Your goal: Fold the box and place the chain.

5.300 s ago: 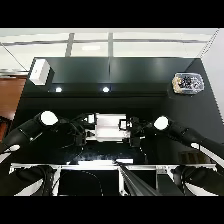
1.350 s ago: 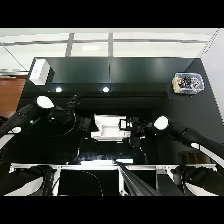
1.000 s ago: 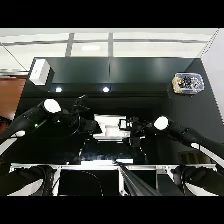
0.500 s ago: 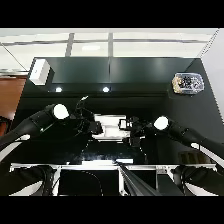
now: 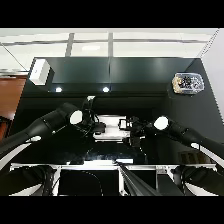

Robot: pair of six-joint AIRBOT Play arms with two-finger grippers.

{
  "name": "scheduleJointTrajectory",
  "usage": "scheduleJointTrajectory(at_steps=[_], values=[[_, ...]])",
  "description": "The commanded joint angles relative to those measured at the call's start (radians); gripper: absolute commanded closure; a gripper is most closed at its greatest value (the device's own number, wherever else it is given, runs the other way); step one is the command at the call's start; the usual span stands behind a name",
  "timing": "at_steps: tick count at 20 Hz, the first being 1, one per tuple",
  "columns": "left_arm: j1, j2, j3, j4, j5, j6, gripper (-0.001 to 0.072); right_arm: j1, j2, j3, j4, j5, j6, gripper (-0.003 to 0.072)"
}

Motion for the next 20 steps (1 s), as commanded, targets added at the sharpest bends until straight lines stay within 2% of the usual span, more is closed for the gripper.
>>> scheduleJointTrajectory(at_steps=[1, 4, 12, 13, 14, 15, 16, 17, 19, 20], values=[[-0.047, -0.022, 0.051, 0.134, -0.065, -0.177, 0.0251, 0.000, 0.000, 0.000, 0.000, 0.000, 0.000, 0.0504], [-0.070, -0.069, 0.083, 0.136, -0.122, -0.208, 0.0250, 0.000, 0.000, 0.000, 0.000, 0.001, 0.000, 0.0505], [-0.093, -0.127, 0.100, 0.098, -0.100, -0.298, 0.0251, 0.000, 0.000, 0.000, 0.000, 0.001, 0.000, 0.0505], [-0.092, -0.130, 0.100, 0.098, -0.089, -0.305, 0.0279, 0.000, 0.000, 0.000, 0.000, 0.001, 0.000, 0.0505], [-0.092, -0.132, 0.100, 0.098, -0.079, -0.306, 0.0383, 0.000, 0.000, 0.000, 0.000, 0.001, 0.000, 0.0505], [-0.093, -0.132, 0.100, 0.098, -0.076, -0.306, 0.0456, 0.000, 0.000, 0.000, 0.000, 0.001, 0.000, 0.0505], [-0.093, -0.132, 0.100, 0.094, -0.076, -0.306, 0.0496, 0.000, 0.000, 0.000, 0.000, 0.001, 0.000, 0.0505], [-0.093, -0.132, 0.100, 0.091, -0.077, -0.306, 0.0591, 0.000, 0.000, 0.000, 0.000, 0.001, 0.000, 0.0505], [-0.093, -0.132, 0.104, 0.090, -0.076, -0.306, 0.0683, 0.000, 0.000, 0.000, 0.000, 0.001, 0.000, 0.0505], [-0.093, -0.132, 0.108, 0.090, -0.076, -0.306, 0.0683, 0.000, 0.000, 0.000, 0.000, 0.001, 0.000, 0.0505]])
